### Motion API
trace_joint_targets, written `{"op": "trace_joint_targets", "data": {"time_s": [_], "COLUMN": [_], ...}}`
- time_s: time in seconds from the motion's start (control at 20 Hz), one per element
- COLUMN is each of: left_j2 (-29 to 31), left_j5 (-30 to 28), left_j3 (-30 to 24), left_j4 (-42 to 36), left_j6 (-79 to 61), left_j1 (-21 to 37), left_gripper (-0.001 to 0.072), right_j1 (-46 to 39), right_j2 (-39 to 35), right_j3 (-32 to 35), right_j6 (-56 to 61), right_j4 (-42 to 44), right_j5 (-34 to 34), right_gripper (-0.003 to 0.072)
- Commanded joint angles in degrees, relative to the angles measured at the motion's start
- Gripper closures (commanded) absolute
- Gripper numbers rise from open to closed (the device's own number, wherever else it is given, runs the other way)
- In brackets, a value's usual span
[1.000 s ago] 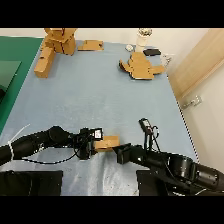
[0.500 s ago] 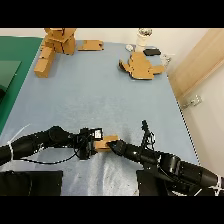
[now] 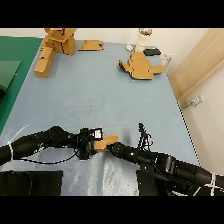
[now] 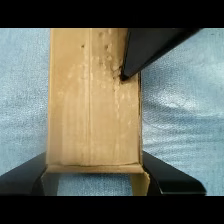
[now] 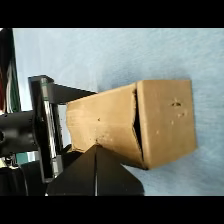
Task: Fold the box.
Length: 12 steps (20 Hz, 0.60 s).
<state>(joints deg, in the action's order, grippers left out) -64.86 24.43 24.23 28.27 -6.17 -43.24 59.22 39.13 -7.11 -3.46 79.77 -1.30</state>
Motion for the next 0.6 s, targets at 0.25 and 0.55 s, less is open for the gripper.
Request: {"op": "trace_joint_targets", "data": {"time_s": [0.25, 0.55], "left_j2": [0.0, 0.0], "left_j5": [0.0, 0.0], "left_j3": [0.0, 0.0], "left_j4": [0.0, 0.0], "left_j6": [0.0, 0.0], "left_j1": [0.0, 0.0], "left_gripper": [0.017, 0.017], "right_j1": [0.5, 0.5], "right_j2": [2.7, -7.4], "right_j3": [0.0, -1.7], "right_j6": [0.0, -0.1], "right_j4": [0.0, -5.7], "right_j5": [0.0, 6.9], "right_gripper": [0.0683, 0.0684]}}
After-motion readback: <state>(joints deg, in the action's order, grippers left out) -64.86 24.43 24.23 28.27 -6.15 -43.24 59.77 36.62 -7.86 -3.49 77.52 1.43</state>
